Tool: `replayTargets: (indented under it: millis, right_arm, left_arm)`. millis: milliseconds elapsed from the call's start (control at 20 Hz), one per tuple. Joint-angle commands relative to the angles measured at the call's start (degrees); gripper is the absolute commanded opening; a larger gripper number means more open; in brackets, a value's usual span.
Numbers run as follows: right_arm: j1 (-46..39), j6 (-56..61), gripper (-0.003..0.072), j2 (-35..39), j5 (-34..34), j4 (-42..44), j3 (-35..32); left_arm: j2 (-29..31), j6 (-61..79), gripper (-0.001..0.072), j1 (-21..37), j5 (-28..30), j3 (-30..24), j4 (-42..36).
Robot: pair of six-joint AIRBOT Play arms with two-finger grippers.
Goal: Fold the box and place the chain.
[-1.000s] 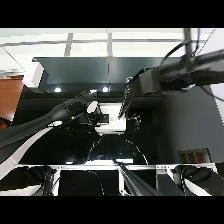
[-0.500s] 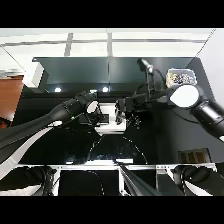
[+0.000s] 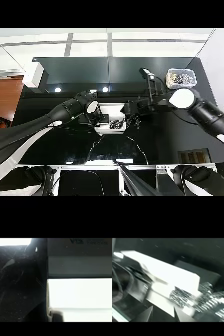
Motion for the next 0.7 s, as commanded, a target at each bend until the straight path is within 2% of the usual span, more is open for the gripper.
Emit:
replayTargets:
  millis: [0, 100, 150, 200, 250, 300, 350, 450, 550, 650]
  right_arm:
    - [-4.4, -0.6, 0.0312, 5.3, 8.7, -10.9, -1.3]
    - [-5.0, -1.8, 0.0312, 10.2, 5.4, -17.9, -7.2]
    - [-4.9, -2.5, 0.0312, 10.7, 4.4, -18.5, -8.2]
    - [-4.0, -8.0, 0.0314, 12.9, -4.7, -19.1, -16.0]
    - [-3.0, -8.3, 0.0357, 12.7, -10.7, -18.8, -19.8]
    - [-1.6, -8.7, 0.0667, 12.2, -17.7, -19.0, -23.5]
    - [0.2, -12.6, 0.0707, 11.6, -24.0, -19.2, -26.3]
    - [3.3, -28.0, 0.0706, 9.7, -32.5, -19.4, -29.0]
    - [4.5, -44.9, 0.0701, 7.1, -32.5, -18.1, -27.9]
    - [3.6, -51.5, 0.07, 3.9, -32.4, -11.8, -26.1]
  left_arm:
    - [0.0, 0.0, 0.003, 0.0, 0.1, 0.0, 0.0]
    - [0.0, 0.0, 0.0031, 0.0, -0.2, 0.0, 0.0]
    - [0.0, 0.0, 0.003, 0.0, -0.3, 0.0, 0.0]
    - [0.0, 0.0, 0.003, 0.0, -0.2, 0.0, 0.0]
    - [0.0, 0.0, 0.003, 0.0, -0.2, 0.0, 0.0]
    - [0.0, 0.0, 0.003, 0.0, -0.2, 0.0, 0.0]
    - [0.0, 0.0, 0.003, 0.0, -0.2, 0.0, 0.0]
    - [0.0, 0.0, 0.003, 0.0, -0.2, 0.0, 0.0]
    - [0.0, 0.0, 0.003, 0.0, -0.2, 0.0, 0.0]
    - [0.0, 0.0, 0.003, 0.0, -0.2, 0.0, 0.0]
